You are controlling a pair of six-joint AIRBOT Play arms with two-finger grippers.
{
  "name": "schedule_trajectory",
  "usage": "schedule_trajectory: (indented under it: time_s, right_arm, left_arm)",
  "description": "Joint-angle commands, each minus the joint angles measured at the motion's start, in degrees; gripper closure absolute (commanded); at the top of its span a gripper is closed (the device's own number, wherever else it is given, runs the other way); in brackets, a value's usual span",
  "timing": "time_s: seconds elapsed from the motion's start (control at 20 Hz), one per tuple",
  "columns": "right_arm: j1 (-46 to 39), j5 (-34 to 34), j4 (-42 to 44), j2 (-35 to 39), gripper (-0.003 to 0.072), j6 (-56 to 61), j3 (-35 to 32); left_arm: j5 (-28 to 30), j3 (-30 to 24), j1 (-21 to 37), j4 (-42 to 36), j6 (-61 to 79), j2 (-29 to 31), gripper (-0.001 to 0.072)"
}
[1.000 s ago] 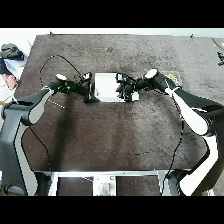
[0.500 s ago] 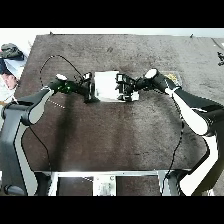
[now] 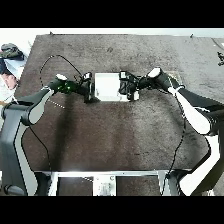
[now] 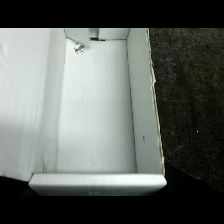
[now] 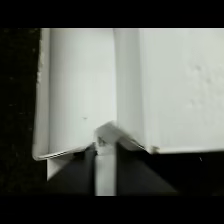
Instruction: Fold the box and place the chain.
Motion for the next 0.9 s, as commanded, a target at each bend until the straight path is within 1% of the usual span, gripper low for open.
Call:
schedule_trajectory:
  time_s: [0.0, 0.15, 0.3, 0.4, 0.5, 0.6, 0.65, 0.75, 0.85]
  right_arm:
    - [-2.1, 0.3, -2.9, 0.9, 0.0658, 9.5, 0.0]
    - [-4.4, 0.7, -3.0, 2.7, 0.0658, 20.3, 0.0]
    - [-7.1, 2.4, -3.0, 6.0, 0.0658, 31.8, 0.0]
    - [-9.4, 4.5, -3.1, 7.8, 0.0657, 41.5, 0.0]
    - [-12.0, 8.7, -3.3, 7.9, 0.0657, 50.9, 0.0]
    - [-14.7, 13.2, -3.5, 6.7, 0.0658, 55.1, 0.0]
    - [-15.9, 14.3, -3.5, 5.9, 0.0657, 57.7, 0.0]
    - [-17.5, 15.8, -3.5, 4.6, 0.0658, 61.1, 0.0]
    - [-18.4, 15.8, -3.5, 3.5, 0.0658, 63.2, -0.1]
  left_arm:
    - [0.0, 0.0, 0.0, 0.1, 0.1, 0.0, 0.0361]
    - [0.0, 0.0, 0.0, 0.1, 0.1, 0.0, 0.0361]
    - [0.0, 0.0, 0.0, 0.1, 0.1, 0.0, 0.0361]
    - [0.0, 0.0, 0.0, 0.1, 0.1, 0.0, 0.0361]
    - [0.0, 0.0, 0.0, 0.1, 0.1, 0.0, 0.0361]
    - [0.0, 0.0, 0.0, 0.1, 0.1, 0.0, 0.0361]
    - [0.0, 0.0, 0.0, 0.1, 0.1, 0.0, 0.0361]
    - [0.0, 0.0, 0.0, 0.1, 0.1, 0.0, 0.0361]
    - [0.0, 0.0, 0.0, 0.1, 0.1, 0.0, 0.0361]
